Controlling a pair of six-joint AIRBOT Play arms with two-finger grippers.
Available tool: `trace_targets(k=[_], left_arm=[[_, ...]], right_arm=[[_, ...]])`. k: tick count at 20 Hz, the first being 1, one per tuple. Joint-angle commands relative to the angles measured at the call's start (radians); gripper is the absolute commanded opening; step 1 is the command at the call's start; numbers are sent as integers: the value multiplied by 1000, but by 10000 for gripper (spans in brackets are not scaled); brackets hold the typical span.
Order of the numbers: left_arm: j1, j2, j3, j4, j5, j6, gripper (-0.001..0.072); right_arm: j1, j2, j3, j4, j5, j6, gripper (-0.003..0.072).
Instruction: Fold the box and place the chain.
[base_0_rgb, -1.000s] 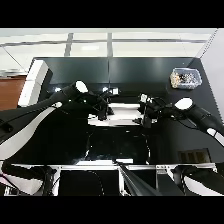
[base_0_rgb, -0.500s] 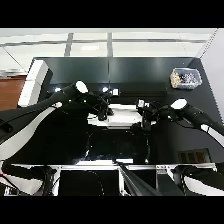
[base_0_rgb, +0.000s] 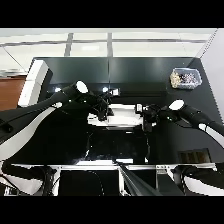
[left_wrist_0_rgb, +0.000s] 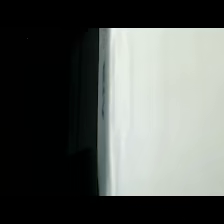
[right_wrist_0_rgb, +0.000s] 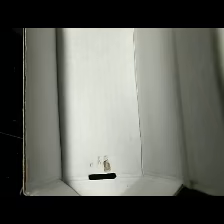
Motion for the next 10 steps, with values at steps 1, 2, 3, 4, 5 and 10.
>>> trace_targets(k=[1, 2, 3, 4, 5, 10], left_arm=[[1, -1, 0, 0, 1, 0, 24], [1, -1, 0, -1, 1, 0, 24], [1, -1, 0, -3, 1, 0, 24], [1, -1, 0, -3, 1, 0, 24], [1, -1, 0, -3, 1, 0, 24], [1, -1, 0, -3, 0, 0, 24]], right_arm=[[0, -2, 0, -6, -15, 13, 699], [0, -2, 0, -7, -15, 13, 699], [0, -2, 0, -6, -16, 13, 699], [0, -2, 0, -6, -16, 13, 699], [0, -2, 0, -6, -16, 13, 699], [37, -6, 0, -49, -69, 60, 699]])
